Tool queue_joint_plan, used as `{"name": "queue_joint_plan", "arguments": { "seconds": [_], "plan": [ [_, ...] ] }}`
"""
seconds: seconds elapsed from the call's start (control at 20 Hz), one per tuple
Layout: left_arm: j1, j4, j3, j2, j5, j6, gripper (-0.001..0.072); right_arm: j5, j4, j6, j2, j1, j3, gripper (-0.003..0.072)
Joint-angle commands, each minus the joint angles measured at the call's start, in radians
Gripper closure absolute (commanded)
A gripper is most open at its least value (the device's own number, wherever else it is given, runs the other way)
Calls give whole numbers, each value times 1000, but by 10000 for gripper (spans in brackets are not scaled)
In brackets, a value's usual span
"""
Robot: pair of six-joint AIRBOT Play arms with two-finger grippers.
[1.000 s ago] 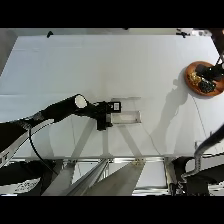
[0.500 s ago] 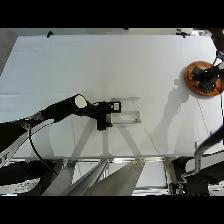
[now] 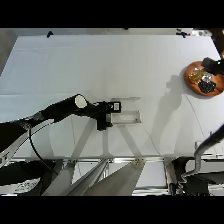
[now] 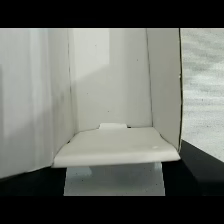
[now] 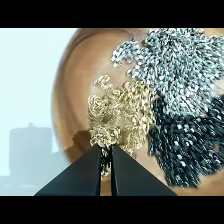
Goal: Fold the box and place the chain.
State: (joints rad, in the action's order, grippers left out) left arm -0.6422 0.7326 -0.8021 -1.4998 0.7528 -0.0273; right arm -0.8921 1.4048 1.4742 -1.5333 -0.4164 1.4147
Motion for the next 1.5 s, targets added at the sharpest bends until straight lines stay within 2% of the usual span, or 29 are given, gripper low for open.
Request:
{"name": "queue_joint_plan", "arguments": {
  "seconds": [0.0, 0.3, 0.6, 0.8, 1.0, 1.25, 1.45],
  "plan": [
    [0, 0, 0, 1, 0, 0, 274, -122, -32, -88, 143, 0, 0, 673],
    [0, 0, 0, 1, 0, 0, 274, -354, -263, -211, 322, 0, 0, 673],
    [0, 0, 0, 1, 0, 0, 274, -560, -312, -226, 413, 18, -5, 674],
    [0, 0, 0, 1, 0, 0, 274, -556, -340, -222, 522, 140, -124, 674],
    [0, 0, 0, 1, 0, 0, 274, -494, -332, -212, 616, 294, -289, 674],
    [0, 0, 0, 1, 0, 0, 274, -465, -328, -172, 626, 433, -409, 674],
    [0, 0, 0, 1, 0, 0, 274, -349, -328, -121, 639, 600, -502, 674]
  ]
}}
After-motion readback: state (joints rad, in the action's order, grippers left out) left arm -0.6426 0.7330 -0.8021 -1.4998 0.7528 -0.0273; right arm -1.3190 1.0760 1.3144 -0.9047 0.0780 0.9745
